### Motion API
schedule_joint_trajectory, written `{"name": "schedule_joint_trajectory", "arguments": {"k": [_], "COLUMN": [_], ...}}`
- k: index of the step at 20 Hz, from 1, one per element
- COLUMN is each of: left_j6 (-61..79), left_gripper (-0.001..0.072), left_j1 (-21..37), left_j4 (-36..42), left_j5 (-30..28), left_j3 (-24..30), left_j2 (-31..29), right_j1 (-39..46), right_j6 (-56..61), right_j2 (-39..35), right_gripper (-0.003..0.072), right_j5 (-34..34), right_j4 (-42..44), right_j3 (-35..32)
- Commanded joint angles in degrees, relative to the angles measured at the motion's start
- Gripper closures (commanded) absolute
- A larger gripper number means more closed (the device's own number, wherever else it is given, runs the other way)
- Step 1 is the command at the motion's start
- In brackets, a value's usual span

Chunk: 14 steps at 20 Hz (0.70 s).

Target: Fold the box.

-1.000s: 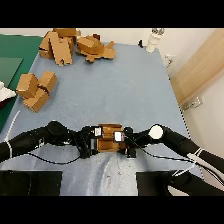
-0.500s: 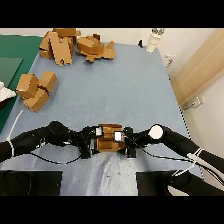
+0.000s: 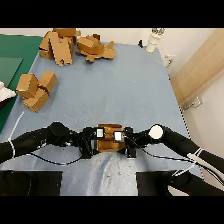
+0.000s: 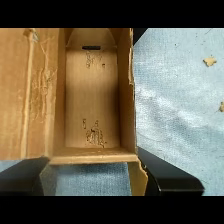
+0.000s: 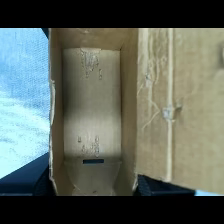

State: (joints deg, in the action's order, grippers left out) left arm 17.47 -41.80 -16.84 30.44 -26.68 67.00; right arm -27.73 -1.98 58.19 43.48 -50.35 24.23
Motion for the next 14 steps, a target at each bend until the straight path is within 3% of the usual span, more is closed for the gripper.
{"name": "schedule_joint_trajectory", "arguments": {"k": [1, 14], "left_j6": [0.1, -0.4], "left_gripper": [0.0201, 0.0201], "left_j1": [-0.1, 0.1], "left_j4": [0.0, -0.1], "left_j5": [0.0, -0.1], "left_j3": [0.0, 0.0], "left_j2": [0.0, 0.0], "right_j1": [0.0, 0.0], "right_j6": [0.0, 0.0], "right_j2": [0.0, 0.0], "right_gripper": [0.0124, 0.0124], "right_j5": [0.0, 0.0], "right_j4": [0.0, 0.1], "right_j3": [0.0, 0.0]}}
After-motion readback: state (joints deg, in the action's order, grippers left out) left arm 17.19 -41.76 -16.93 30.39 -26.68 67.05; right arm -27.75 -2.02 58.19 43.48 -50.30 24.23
